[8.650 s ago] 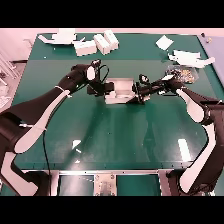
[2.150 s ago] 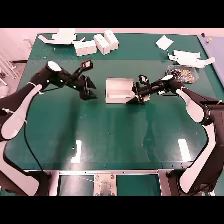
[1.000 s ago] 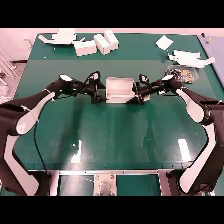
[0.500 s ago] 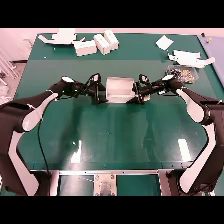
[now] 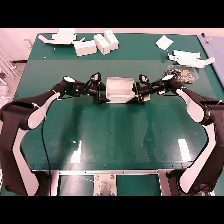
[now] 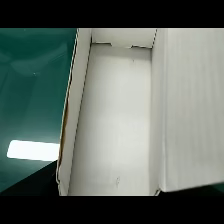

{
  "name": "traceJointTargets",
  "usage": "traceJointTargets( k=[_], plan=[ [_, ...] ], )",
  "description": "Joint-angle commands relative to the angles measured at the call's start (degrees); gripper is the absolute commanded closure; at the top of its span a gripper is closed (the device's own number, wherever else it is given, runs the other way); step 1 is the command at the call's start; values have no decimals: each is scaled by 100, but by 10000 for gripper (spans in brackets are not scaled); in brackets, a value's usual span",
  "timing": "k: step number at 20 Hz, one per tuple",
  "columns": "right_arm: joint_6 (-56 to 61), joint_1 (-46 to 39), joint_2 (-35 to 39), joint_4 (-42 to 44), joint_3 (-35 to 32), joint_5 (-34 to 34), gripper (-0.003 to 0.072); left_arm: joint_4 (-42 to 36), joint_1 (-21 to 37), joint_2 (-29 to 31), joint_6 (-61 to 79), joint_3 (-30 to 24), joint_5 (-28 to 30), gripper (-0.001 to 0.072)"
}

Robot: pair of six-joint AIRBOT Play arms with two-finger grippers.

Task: Fold the box and place the chain.

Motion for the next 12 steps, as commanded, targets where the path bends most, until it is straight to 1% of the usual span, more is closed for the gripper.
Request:
traceJointTargets(
  k=[1,4,12],
  plan=[
    [2,4,2,4,2,-11,192,-9,-2,-50,20,26,-190,34],
    [2,4,2,7,2,-11,192,20,-2,-127,20,31,-254,34],
    [2,4,2,7,2,-11,192,212,-2,-146,87,31,-205,42]
  ],
)
